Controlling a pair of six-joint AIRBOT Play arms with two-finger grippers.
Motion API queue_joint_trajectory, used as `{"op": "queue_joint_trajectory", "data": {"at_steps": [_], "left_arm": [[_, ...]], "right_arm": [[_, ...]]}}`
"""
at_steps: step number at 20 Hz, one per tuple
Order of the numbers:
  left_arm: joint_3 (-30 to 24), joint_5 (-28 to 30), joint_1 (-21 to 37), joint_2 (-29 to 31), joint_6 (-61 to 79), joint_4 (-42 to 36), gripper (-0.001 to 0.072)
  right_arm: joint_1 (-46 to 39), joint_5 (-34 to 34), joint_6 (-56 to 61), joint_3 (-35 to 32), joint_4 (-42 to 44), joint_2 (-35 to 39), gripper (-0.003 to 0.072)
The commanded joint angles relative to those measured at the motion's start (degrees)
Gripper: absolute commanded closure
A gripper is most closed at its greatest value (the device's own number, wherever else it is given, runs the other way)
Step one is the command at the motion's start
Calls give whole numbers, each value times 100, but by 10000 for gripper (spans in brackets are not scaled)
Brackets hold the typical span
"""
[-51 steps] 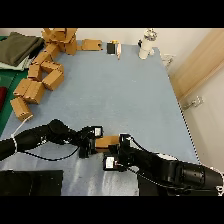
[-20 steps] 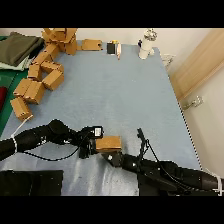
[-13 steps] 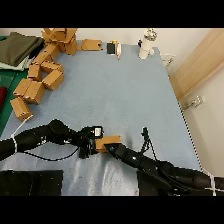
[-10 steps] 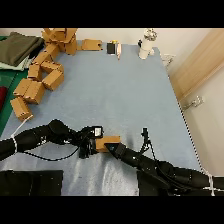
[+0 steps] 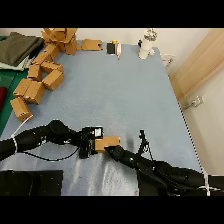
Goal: Fold the box.
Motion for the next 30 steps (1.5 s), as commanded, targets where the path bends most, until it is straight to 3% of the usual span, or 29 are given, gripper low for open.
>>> {"op": "queue_joint_trajectory", "data": {"at_steps": [1, 9, 15, 21, 26, 30], "left_arm": [[4, -2, 2, 0, -7, -17, 246], [4, -2, 2, 0, -7, -17, 246], [4, -2, 2, 0, -7, -17, 246], [4, -2, 2, 0, -7, -17, 246], [4, -2, 2, 0, -7, -17, 246], [4, -2, 2, 0, -7, -17, 246]], "right_arm": [[-2, -83, 2, 2, 13, -142, 682], [2, 55, 0, 87, -188, -122, 683], [-2, 20, -146, 247, -369, 376, 683], [-354, -577, -1198, 566, -179, 505, 684], [-1399, -2194, -2385, 1139, -345, 505, 684], [-2009, -4131, -2487, 2140, -1615, 505, 683]]}}
